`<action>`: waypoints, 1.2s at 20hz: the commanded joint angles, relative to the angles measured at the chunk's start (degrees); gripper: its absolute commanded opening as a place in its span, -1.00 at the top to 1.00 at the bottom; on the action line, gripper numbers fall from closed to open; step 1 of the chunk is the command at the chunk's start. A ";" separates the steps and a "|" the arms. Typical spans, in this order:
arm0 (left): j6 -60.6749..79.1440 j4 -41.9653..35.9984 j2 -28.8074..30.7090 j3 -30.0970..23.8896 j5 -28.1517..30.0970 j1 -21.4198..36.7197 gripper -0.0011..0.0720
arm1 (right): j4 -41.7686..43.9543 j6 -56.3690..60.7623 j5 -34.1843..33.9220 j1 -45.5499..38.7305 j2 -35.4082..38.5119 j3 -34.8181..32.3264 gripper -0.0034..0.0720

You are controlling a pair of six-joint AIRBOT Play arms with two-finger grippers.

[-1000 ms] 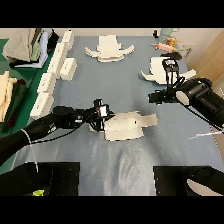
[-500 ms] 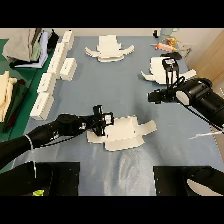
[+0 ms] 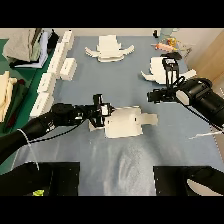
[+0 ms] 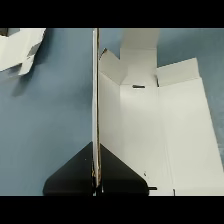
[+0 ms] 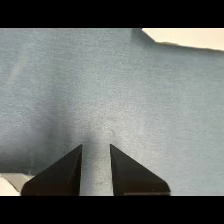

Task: Fold the box.

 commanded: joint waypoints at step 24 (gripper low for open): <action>-0.44 -12.92 0.92 -1.05 10.45 -4.31 0.93 | 1.84 -0.02 -0.48 0.22 -0.02 -0.02 0.22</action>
